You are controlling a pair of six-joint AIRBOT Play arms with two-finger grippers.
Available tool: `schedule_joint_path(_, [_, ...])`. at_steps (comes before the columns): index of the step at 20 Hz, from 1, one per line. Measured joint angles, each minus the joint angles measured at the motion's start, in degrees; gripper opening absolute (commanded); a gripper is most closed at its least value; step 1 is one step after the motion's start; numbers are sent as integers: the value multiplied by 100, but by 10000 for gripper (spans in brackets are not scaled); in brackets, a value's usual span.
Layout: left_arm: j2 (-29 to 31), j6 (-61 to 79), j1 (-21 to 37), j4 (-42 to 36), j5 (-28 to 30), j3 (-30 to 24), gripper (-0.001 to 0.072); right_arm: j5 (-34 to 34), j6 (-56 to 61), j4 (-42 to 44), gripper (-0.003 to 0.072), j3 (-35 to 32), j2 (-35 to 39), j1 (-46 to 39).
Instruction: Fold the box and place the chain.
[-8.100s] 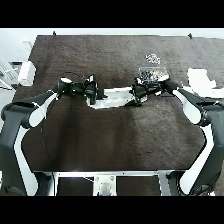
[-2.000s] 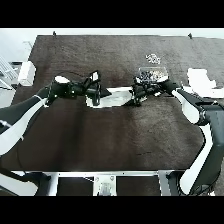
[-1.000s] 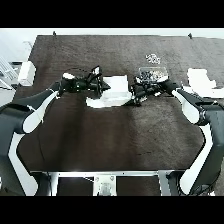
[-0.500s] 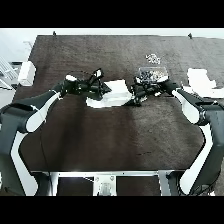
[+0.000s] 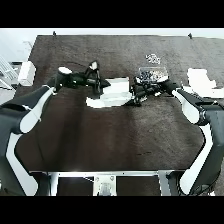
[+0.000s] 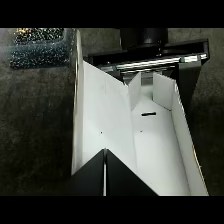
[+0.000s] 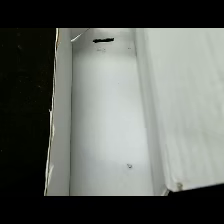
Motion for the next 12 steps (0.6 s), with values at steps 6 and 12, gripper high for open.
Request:
schedule_joint_path(6, [564, -669, 315, 1084, -994, 92, 504, 0, 0, 0, 572, 0, 0, 0])
schedule_joint_path(12, [682, -1910, 155, 2940, -1241, 83, 505, 0, 2, 2, 572, 0, 0, 0])
